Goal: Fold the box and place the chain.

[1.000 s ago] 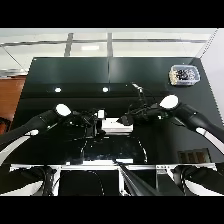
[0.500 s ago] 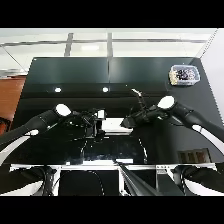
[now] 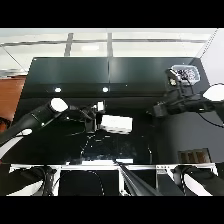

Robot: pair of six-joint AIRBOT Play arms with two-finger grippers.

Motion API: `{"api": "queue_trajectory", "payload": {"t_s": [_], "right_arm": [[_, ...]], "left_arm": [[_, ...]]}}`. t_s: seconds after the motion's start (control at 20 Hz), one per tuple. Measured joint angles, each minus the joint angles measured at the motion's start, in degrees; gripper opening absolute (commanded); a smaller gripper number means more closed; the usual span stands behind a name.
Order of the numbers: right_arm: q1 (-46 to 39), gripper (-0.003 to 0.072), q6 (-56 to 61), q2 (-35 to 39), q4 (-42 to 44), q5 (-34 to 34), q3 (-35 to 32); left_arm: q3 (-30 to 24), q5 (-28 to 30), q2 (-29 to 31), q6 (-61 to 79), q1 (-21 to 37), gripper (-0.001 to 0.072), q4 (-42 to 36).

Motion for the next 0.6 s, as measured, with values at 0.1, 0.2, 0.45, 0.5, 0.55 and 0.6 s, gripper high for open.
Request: {"api": "queue_trajectory", "payload": {"t_s": [0.1, 0.2, 0.45, 0.5, 0.55, 0.6], "right_arm": [[-2.32, 0.0018, 1.05, 0.92, -2.43, 2.40, -0.07], [-3.41, 0.0018, 1.40, 1.36, -3.45, 2.78, -0.22], [-4.37, 0.0018, 2.05, 1.77, -4.76, -0.22, -0.33], [-4.42, 0.0018, 2.05, 1.81, -4.96, -0.52, -0.35], [-4.48, 0.0018, 2.05, 1.81, -5.01, -0.83, -0.35], [-4.52, 0.0018, 2.05, 1.84, -5.14, -1.09, -0.33]], "left_arm": [[3.39, -2.97, 0.63, -2.73, -1.05, 0.0720, 0.72], [6.84, -2.89, -0.22, -4.39, -3.17, 0.0720, 0.72], [16.37, -1.07, -9.75, -12.52, -8.28, 0.0720, 1.46], [17.92, -2.58, -11.69, -14.49, -8.76, 0.0720, 2.45], [19.37, -4.94, -13.49, -16.46, -9.16, 0.0720, 3.65], [20.48, -6.88, -14.88, -18.14, -9.44, 0.0720, 4.52]]}}
